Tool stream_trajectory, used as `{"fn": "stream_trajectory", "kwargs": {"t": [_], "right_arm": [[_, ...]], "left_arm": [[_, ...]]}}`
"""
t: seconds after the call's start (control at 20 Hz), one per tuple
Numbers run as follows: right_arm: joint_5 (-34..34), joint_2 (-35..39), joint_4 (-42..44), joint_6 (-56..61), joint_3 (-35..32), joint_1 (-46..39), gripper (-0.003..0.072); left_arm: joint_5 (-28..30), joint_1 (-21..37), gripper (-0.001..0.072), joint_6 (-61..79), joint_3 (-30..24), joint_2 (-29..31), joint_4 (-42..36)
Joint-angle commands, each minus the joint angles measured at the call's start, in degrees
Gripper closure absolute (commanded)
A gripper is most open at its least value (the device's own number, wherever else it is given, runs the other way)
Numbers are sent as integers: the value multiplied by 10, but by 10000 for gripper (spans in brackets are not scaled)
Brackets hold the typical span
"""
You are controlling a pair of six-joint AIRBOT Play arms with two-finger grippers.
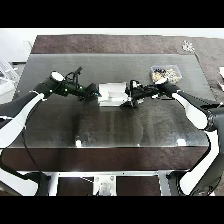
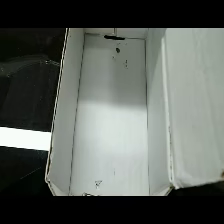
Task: Fold the box and place the chain.
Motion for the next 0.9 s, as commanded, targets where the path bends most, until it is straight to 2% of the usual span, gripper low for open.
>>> {"fn": "stream_trajectory", "kwargs": {"t": [0.0, 0.45, 0.55, 0.85], "right_arm": [[0, 0, 0, 0, 0, 0, 95], [0, 0, 0, 0, 0, 0, 95], [0, 0, 0, 0, 0, 0, 96], [0, 0, 0, 0, 0, 0, 96]], "left_arm": [[8, -3, 379, 0, 0, 0, 3], [5, -2, 376, -1, 1, 0, 14], [3, -2, 140, -1, 0, 0, 18], [10, -3, 140, -1, 1, 0, 22]]}}
